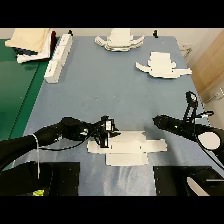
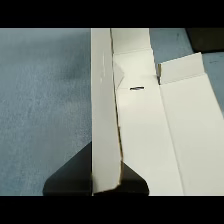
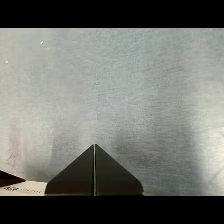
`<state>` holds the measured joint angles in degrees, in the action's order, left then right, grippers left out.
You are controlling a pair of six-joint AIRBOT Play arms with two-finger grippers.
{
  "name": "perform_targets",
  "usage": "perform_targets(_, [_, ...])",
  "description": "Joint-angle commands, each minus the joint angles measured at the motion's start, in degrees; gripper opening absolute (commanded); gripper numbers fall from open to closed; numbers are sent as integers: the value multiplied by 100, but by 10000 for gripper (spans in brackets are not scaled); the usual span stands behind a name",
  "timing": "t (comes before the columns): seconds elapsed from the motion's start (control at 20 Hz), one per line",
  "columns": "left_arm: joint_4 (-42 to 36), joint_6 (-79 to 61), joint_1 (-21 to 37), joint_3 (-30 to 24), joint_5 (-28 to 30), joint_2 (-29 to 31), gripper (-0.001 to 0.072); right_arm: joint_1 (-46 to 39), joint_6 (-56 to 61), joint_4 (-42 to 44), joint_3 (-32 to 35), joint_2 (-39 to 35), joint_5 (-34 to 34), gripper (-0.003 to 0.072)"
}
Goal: Fold the box.
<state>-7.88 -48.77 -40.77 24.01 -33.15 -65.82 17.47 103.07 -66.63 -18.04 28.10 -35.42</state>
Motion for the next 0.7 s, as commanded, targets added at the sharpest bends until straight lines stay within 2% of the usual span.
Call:
perform_targets(0.0, [37, 103, 4, -26, 9, -37, 14, 4, 0, 2, -4, -7, 33, 4])
perform_targets(0.2, [83, 328, 2, -26, -131, -24, 15, 4, 0, 2, -4, -9, 31, 3])
perform_targets(0.4, [627, 949, 2, -26, -205, 44, 15, 4, -2, 2, -4, -7, 31, 3])
perform_targets(0.65, [673, 1268, -52, -26, -387, 52, 15, 4, -2, 0, -4, -7, 33, 4])
